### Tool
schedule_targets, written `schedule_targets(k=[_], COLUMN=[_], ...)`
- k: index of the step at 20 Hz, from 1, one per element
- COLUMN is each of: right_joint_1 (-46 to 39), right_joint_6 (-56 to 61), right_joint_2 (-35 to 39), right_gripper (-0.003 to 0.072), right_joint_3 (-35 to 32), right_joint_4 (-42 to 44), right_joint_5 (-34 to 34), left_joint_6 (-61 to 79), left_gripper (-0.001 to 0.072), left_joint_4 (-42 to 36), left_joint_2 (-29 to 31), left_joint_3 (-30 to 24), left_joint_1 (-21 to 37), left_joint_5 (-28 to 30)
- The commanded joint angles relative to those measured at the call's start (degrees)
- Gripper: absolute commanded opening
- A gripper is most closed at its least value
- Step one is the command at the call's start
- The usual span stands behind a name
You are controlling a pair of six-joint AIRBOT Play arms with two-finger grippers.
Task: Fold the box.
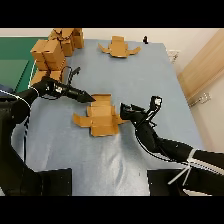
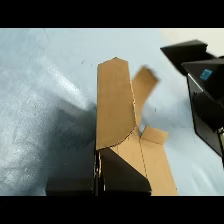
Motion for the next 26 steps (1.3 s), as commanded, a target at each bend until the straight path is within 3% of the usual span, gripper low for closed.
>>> schedule_targets(k=[1, 4, 5, 7, 9, 11, 14, 18, 19, 25, 26], right_joint_1=[0.0, 0.0, 0.0, -1.7, -5.7, -9.4, -13.7, -16.6, -16.4, -11.3, -8.9], right_joint_6=[-29.5, -53.3, -59.4, -63.3, -63.2, -61.2, -55.7, -40.0, -37.2, -36.1, -33.6], right_joint_2=[5.7, 13.1, 15.3, 17.4, 16.3, 14.0, 10.4, 6.1, 5.4, 5.3, 5.3], right_gripper=[0.0604, 0.0586, 0.0569, 0.0424, 0.0406, 0.0406, 0.0406, 0.0407, 0.0409, 0.0415, 0.0452], right_joint_3=[-0.1, 0.0, 0.3, 1.7, 3.6, 5.0, 6.7, 11.4, 12.8, 18.7, 18.7], right_joint_4=[8.2, 12.4, 12.4, 12.2, 12.1, 11.3, -1.7, -42.2, -49.0, -51.5, -51.6], right_joint_5=[-0.3, -3.5, -8.2, -22.0, -37.3, -46.2, -55.6, -71.8, -74.9, -93.1, -93.5], left_joint_6=[3.0, 7.2, 8.5, 12.9, 16.9, 21.6, 28.9, 31.9, 31.9, 34.6, 34.4], left_gripper=[0.0011, 0.0007, 0.0006, 0.0005, 0.0004, 0.0004, 0.0005, 0.0007, 0.0007, 0.0010, 0.0010], left_joint_4=[3.3, 3.6, 3.6, 3.7, 2.8, 2.7, 2.7, 2.8, 2.1, -1.1, -1.5], left_joint_2=[0.2, 1.4, 2.3, 4.7, 7.9, 12.1, 17.9, 19.2, 19.2, 18.9, 18.8], left_joint_3=[3.9, 6.8, 6.8, 5.5, 1.5, -4.5, -13.7, -18.1, -18.6, -18.8, -18.8], left_joint_1=[0.2, 0.1, 0.0, -0.3, -0.6, -1.2, -2.3, -2.4, -2.4, -2.4, -2.4], left_joint_5=[-2.7, -2.7, -2.8, -2.0, 1.5, 6.0, 13.4, 18.4, 18.7, 19.1, 18.8])
